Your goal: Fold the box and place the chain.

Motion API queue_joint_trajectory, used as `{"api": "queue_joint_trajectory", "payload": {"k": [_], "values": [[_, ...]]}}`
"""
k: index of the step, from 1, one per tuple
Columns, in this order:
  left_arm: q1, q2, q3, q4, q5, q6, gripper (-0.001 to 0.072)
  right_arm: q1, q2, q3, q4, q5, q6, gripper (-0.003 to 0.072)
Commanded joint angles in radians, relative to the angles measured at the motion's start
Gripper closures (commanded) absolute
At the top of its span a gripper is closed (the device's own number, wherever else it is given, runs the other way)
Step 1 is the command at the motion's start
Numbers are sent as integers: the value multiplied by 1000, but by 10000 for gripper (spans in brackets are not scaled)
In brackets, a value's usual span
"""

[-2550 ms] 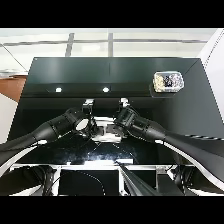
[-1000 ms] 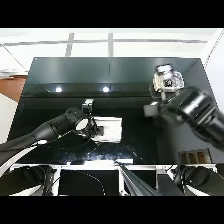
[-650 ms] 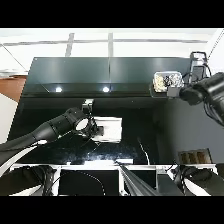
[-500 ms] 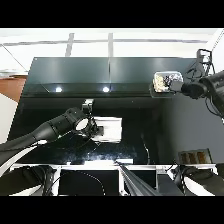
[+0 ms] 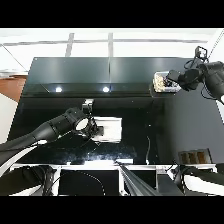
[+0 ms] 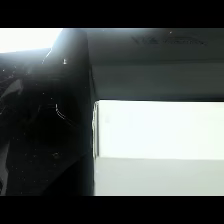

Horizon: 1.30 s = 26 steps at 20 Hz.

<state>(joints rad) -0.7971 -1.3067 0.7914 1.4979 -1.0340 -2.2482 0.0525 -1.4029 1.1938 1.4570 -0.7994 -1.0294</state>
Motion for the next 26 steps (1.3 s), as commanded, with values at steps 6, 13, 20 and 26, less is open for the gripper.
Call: {"api": "queue_joint_trajectory", "payload": {"k": [6,13,20,26], "values": [[0,0,0,0,4,0,675,-13,-219,185,237,-8,93,-7],[0,0,0,0,4,0,676,-43,-251,194,244,25,229,-7],[0,0,0,0,4,0,676,-46,-302,194,355,36,230,-7],[0,0,0,0,5,0,675,-46,-346,194,438,82,203,308]]}}
